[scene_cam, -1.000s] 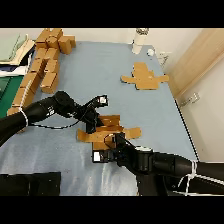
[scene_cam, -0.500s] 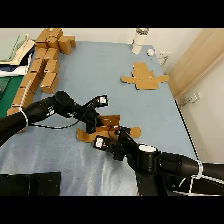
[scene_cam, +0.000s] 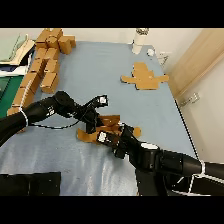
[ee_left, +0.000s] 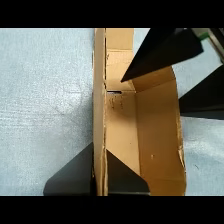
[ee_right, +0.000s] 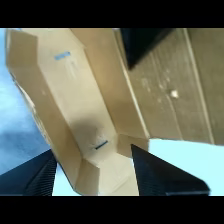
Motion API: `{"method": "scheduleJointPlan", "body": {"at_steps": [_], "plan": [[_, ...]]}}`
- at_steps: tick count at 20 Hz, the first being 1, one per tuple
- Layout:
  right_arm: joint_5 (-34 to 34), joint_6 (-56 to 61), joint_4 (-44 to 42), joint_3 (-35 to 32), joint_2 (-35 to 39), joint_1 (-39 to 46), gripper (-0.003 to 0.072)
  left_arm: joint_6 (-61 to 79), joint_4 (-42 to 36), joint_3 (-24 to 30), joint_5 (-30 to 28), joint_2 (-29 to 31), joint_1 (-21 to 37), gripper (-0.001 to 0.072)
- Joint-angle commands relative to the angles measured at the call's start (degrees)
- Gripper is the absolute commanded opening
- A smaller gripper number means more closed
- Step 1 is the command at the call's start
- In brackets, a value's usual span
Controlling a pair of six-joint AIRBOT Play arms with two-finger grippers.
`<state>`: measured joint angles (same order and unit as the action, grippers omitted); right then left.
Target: Fold the box.
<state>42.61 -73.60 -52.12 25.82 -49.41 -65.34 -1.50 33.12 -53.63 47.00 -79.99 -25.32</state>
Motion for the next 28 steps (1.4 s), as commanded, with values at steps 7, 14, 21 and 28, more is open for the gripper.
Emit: {"method": "scheduleJointPlan", "body": {"at_steps": [7,14,21,28], "plan": [[-8.68,-18.1,-8.48,-1.92,4.02,11.56,0.0719,0.02,0.02,0.0,0.0,-0.02,-0.02,0.0014],[-13.42,-68.19,-48.46,-1.84,3.41,29.33,0.0719,0.02,0.02,0.0,-0.02,-0.02,-0.02,0.0014],[-0.92,-92.32,-66.9,6.1,-9.75,40.35,0.0719,0.02,0.02,0.0,0.0,-0.02,-0.02,0.0014],[2.89,-96.26,-69.2,8.5,-17.38,41.72,0.0719,0.02,0.02,0.0,0.0,-0.02,-0.02,0.0014]]}}
